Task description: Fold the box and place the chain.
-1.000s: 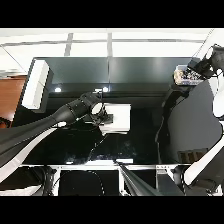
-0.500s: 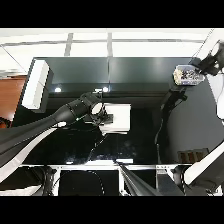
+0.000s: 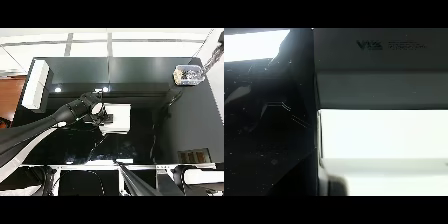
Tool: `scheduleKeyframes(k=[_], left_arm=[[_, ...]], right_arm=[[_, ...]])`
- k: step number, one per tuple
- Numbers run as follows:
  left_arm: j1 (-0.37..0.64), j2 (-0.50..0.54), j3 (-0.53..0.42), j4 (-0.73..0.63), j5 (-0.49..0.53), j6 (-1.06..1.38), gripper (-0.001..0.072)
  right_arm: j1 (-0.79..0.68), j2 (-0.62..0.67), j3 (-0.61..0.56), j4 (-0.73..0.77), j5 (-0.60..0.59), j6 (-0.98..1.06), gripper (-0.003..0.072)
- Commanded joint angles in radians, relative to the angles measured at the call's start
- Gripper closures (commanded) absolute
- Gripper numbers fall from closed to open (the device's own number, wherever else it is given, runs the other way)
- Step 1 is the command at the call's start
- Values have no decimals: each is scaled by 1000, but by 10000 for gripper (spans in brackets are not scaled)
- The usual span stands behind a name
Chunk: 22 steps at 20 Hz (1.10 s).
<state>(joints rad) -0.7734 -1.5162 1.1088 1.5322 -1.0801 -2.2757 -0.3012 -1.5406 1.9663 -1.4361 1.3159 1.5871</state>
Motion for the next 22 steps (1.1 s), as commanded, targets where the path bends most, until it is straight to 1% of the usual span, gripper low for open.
scheduleKeyframes(k=[1,4,7,8,11,13,15,17,19,21,22], left_arm=[[0,1,0,0,1,0,684],[0,1,0,0,0,0,684],[0,1,0,0,-2,0,684],[0,1,0,0,-2,0,684],[0,1,0,0,-2,0,684],[0,1,0,0,-2,0,684],[0,1,0,0,-2,0,684],[0,1,0,0,-2,0,684],[0,1,0,0,-2,0,684],[0,1,0,1,-2,0,684],[0,1,0,0,-2,0,684]], right_arm=[[-2,218,-91,196,31,-58,675],[-2,391,-210,273,27,-63,675],[37,522,-305,317,62,-66,676],[66,549,-327,319,102,-69,675],[213,581,-380,328,294,-97,675],[317,582,-424,328,348,-97,675],[404,582,-480,338,345,-92,675],[469,582,-541,401,309,-80,675],[524,582,-589,483,230,-80,674],[568,580,-626,555,126,-80,674],[589,580,-644,582,53,-80,673]])
